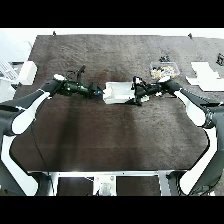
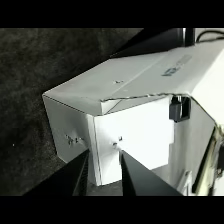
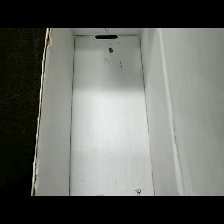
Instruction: Fold the box and place the chain.
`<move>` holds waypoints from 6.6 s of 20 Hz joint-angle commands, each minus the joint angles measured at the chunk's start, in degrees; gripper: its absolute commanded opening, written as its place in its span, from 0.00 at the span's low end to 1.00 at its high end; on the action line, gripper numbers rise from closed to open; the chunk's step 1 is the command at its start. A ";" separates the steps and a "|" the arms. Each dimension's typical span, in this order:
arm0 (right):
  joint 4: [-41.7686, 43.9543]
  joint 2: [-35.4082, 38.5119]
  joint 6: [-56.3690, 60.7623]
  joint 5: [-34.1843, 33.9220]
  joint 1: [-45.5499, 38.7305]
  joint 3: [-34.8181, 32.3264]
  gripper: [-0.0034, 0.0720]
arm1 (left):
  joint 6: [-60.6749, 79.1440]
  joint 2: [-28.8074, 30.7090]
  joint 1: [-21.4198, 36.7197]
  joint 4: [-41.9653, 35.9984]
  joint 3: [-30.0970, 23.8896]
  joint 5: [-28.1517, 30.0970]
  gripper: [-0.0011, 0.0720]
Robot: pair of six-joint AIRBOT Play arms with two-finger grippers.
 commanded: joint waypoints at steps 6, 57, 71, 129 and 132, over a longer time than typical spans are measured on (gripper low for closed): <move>0.02 -0.02 0.02 0.00 0.02 -0.02 0.88 | -10.88 0.07 -2.60 0.98 0.11 2.56 0.36; 0.02 -0.02 0.02 0.00 0.02 -0.02 0.88 | -45.16 -0.15 -14.29 42.10 15.89 4.70 0.69; 0.02 -0.02 0.02 0.00 0.02 -0.02 0.88 | -48.59 -0.20 -17.68 49.66 15.91 7.89 0.68; 0.02 -0.02 0.02 0.00 0.02 -0.02 0.88 | -55.91 -12.22 -19.26 60.81 37.03 -12.55 0.68; 0.04 -0.02 0.02 0.00 0.02 -0.02 0.88 | -57.18 -12.26 -19.26 60.72 37.05 -12.79 0.68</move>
